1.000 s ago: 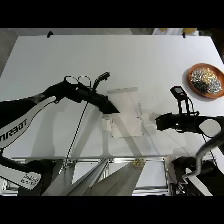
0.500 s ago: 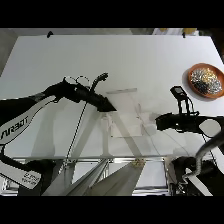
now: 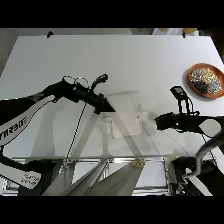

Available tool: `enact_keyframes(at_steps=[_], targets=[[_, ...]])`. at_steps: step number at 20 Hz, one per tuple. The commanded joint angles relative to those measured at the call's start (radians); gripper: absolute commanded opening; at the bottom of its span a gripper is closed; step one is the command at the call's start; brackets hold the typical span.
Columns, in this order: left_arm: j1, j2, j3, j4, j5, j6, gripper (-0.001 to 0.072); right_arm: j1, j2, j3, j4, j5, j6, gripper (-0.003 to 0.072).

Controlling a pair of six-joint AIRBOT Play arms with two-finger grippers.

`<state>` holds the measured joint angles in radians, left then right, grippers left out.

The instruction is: Fold the box and place the chain.

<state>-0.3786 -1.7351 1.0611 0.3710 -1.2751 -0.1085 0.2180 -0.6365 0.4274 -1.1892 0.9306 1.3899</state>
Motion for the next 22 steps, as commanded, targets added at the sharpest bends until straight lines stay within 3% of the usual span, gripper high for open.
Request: enact_keyframes(at_steps=[1, 6, 9, 14, 22], targets=[[-0.037, 0.061, 0.001, 0.073, 0.066, 0.045, 0.0, 0.001, 0.001, 0.035, 0.01, 0.026, -0.004, 0.0323], [-0.182, 0.171, 0.0, 0.282, 0.235, -0.043, -0.0003, 0.001, 0.001, 0.11, -0.063, 0.055, -0.004, 0.0342], [-0.208, 0.173, -0.036, 0.206, 0.292, -0.011, -0.0003, 0.001, 0.001, 0.11, -0.071, 0.076, -0.003, 0.0342], [-0.195, 0.173, -0.19, -0.064, 0.411, 0.24, -0.0002, 0.001, 0.001, 0.11, -0.071, 0.072, -0.003, 0.0341], [-0.197, 0.168, -0.208, 0.005, 0.449, 0.248, 0.0002, 0.001, 0.0, 0.109, -0.071, 0.063, -0.003, 0.034]])
